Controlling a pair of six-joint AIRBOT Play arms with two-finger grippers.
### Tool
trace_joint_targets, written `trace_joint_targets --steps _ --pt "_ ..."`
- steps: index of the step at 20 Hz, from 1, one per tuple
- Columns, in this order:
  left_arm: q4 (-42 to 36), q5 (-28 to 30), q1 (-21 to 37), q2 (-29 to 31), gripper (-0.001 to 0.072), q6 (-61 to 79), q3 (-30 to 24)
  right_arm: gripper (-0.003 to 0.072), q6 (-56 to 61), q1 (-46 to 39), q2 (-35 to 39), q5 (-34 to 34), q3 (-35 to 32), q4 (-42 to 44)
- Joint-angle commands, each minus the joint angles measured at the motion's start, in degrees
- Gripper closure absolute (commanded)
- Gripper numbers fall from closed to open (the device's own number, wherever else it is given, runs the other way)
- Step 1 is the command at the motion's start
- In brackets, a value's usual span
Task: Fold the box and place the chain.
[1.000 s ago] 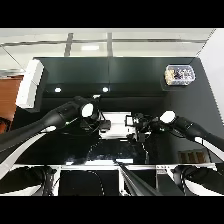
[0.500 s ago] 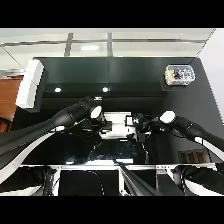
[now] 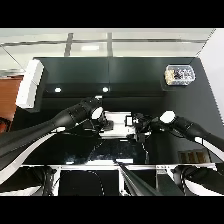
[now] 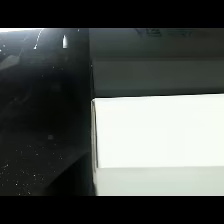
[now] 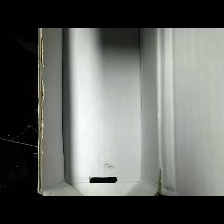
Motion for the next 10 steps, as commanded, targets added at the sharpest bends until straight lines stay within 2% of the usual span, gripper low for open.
trace_joint_targets --steps 1,2,3,8,10 --pt "-0.31 0.57 -0.04 0.0 0.0402 -0.37 0.42 0.0554 0.07 0.04 0.0 -0.04 0.0 0.02" --pt "-0.28 0.55 -0.04 0.0 0.0245 -0.57 0.44 0.0554 0.07 0.04 0.0 -0.04 0.0 0.02" --pt "-0.22 0.55 -0.02 0.0 0.0222 -0.79 0.44 0.0553 0.07 0.04 -0.02 -0.02 0.0 0.02" --pt "2.12 0.57 0.04 -0.11 0.0234 -5.18 0.42 0.0554 0.07 0.04 -0.02 -0.04 0.0 0.02" --pt "2.8 -0.33 0.04 -0.11 0.038 -5.16 0.42 0.0554 0.07 0.04 0.0 -0.02 0.0 0.02"
